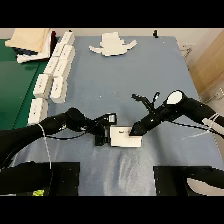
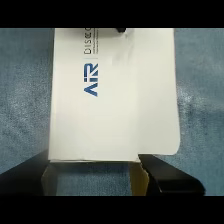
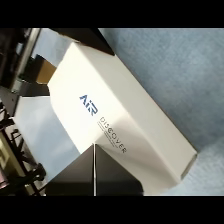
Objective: Fold the box.
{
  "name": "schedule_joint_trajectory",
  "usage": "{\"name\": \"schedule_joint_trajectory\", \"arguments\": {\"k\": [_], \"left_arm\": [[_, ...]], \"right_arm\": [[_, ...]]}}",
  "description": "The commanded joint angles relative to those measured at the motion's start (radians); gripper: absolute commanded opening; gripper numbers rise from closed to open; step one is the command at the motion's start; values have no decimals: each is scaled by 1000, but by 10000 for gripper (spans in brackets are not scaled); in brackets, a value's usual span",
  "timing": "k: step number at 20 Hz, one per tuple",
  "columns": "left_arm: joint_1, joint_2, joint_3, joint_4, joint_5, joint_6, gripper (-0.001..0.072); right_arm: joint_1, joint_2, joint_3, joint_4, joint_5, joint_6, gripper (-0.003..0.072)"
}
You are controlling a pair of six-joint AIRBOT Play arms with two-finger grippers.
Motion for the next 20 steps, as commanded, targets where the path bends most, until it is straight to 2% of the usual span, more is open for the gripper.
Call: {"name": "schedule_joint_trajectory", "arguments": {"k": [1,6,11,17,20], "left_arm": [[1,0,0,0,0,-1,452],[1,0,0,0,0,-1,452],[1,0,0,0,0,-1,452],[1,0,0,0,0,-1,452],[1,0,0,0,0,-1,452]], "right_arm": [[42,11,-13,-55,-65,-10,1],[87,112,-13,-57,-74,-54,2],[126,255,-13,-112,-193,-173,3],[290,271,-15,-352,-360,-208,3],[391,319,-69,-461,-462,-205,3]]}}
